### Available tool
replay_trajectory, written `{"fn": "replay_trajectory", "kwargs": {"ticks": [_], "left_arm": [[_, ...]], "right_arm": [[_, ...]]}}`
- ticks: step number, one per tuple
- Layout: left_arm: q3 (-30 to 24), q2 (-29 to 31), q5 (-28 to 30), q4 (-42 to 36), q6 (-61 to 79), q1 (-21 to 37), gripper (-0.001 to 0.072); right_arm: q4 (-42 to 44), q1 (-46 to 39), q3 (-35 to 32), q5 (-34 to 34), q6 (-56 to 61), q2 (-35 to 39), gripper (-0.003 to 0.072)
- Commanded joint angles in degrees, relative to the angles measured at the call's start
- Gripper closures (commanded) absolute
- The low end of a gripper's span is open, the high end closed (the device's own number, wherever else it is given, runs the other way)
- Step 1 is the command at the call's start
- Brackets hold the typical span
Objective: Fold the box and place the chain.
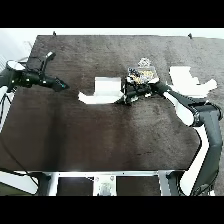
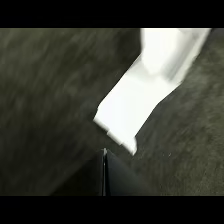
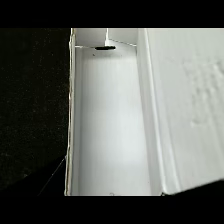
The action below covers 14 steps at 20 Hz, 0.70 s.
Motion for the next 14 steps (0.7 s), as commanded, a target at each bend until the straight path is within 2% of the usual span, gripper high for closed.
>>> {"fn": "replay_trajectory", "kwargs": {"ticks": [1, 2, 5, 8, 14], "left_arm": [[0.02, -4.02, 0.72, 4.87, -20.26, 0.31, 0.0691], [0.02, -5.75, 0.24, 2.45, -20.28, -0.24, 0.0691], [0.00, -9.22, 0.55, 1.86, -20.55, -2.69, 0.0691], [0.02, -10.86, 4.07, 1.36, -23.08, -4.90, 0.0691], [0.07, -12.72, 5.11, -3.50, -24.35, -9.84, 0.0691]], "right_arm": [[-0.02, -0.02, 0.02, 0.07, 0.00, 0.00, 0.0180], [-0.02, -0.04, 0.02, 0.07, 0.00, 0.00, 0.0180], [-0.02, -0.04, 0.02, 0.07, 0.00, 0.00, 0.0180], [-0.02, -0.02, 0.02, 0.07, 0.00, 0.00, 0.0180], [-0.02, -0.07, 0.02, 0.07, 0.00, 0.00, 0.0180]]}}
